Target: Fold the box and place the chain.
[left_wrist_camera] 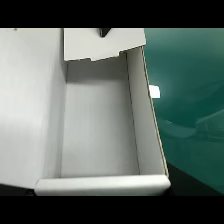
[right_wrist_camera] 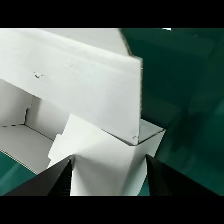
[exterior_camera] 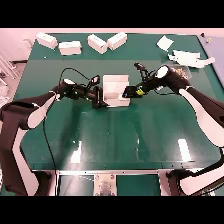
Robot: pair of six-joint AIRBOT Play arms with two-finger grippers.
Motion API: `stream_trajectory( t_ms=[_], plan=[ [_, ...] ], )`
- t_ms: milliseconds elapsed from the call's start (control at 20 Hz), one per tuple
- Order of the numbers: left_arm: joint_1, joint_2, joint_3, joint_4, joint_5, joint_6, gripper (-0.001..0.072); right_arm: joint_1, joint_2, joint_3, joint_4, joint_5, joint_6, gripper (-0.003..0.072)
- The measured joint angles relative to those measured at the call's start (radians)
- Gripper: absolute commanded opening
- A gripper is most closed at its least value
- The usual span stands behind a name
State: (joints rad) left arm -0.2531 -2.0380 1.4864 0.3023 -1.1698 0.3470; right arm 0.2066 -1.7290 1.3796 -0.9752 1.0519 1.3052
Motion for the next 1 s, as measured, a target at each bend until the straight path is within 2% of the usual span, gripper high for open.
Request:
stream_trajectory(
  t_ms=[350,650,850,900,950,1000],
  plan=[
    [0.0,0.001,0.0,-0.008,-0.006,-0.005,0.0534,0.004,-0.013,-0.001,-0.027,-0.042,0.022,0.0479],
    [0.0,0.0,0.0,-0.005,-0.009,-0.002,0.0534,0.014,-0.011,0.027,-0.061,-0.028,0.045,0.0478],
    [0.0,0.001,0.0,-0.003,-0.014,0.002,0.0534,0.051,-0.011,0.071,-0.154,0.017,0.108,0.0478],
    [-0.001,0.001,0.0,-0.003,-0.011,0.002,0.0534,0.064,-0.011,0.084,-0.19,0.03,0.135,0.0471],
    [-0.001,0.001,0.0,-0.002,-0.007,0.002,0.0534,0.077,-0.011,0.097,-0.224,0.048,0.158,0.0419],
    [-0.001,0.001,0.0,0.0,-0.007,0.002,0.0534,0.089,-0.011,0.108,-0.257,0.064,0.179,0.0399]
  ],
)
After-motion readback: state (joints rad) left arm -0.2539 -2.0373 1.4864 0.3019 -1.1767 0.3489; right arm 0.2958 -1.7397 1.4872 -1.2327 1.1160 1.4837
